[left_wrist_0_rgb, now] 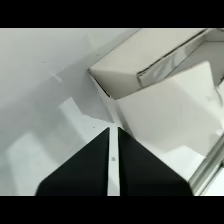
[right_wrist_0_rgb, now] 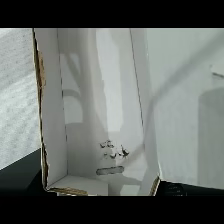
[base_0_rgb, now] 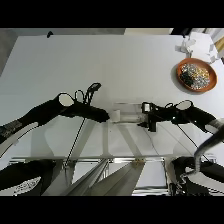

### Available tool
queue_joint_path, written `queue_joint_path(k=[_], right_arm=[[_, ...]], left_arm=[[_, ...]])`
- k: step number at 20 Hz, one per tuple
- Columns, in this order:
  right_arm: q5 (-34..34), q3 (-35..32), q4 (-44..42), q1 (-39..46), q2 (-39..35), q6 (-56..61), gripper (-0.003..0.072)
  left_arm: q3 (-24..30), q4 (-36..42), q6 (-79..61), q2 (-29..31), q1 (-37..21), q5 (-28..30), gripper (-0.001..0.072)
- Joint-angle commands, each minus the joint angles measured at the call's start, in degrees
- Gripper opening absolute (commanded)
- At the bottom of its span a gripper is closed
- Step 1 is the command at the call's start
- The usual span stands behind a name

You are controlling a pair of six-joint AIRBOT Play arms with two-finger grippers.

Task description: Fold the box and place the chain.

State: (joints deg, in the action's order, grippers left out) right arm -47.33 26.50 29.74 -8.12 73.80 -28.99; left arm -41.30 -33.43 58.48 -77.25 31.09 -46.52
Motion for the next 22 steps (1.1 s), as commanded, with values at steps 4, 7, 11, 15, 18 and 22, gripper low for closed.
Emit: queue_joint_path(k=[4,7,11,15,18,22], right_arm=[[-0.02,0.00,0.00,-0.02,-0.02,0.02,0.0314],[-0.02,0.00,-0.02,-0.02,-0.02,0.02,0.0314],[-0.02,0.00,-0.02,-0.02,-0.02,0.02,0.0314],[-0.02,0.00,-0.02,-0.02,-0.02,0.02,0.0314],[-0.02,0.00,0.00,-0.02,-0.02,0.02,0.0314],[-0.02,0.00,-0.02,-0.02,-0.02,0.02,0.0314]], left_arm=[[-2.03,0.81,1.20,0.35,1.14,-2.51,0.0162],[-2.05,0.83,1.25,0.44,1.09,-3.10,0.0162],[-2.05,0.85,2.32,0.42,1.14,-3.10,0.0241],[-2.10,0.11,4.55,0.33,2.32,-1.11,0.0346],[-4.13,-5.14,10.99,0.13,4.17,0.68,0.0355],[-9.53,-19.58,28.13,-0.66,6.62,0.66,0.0356]])
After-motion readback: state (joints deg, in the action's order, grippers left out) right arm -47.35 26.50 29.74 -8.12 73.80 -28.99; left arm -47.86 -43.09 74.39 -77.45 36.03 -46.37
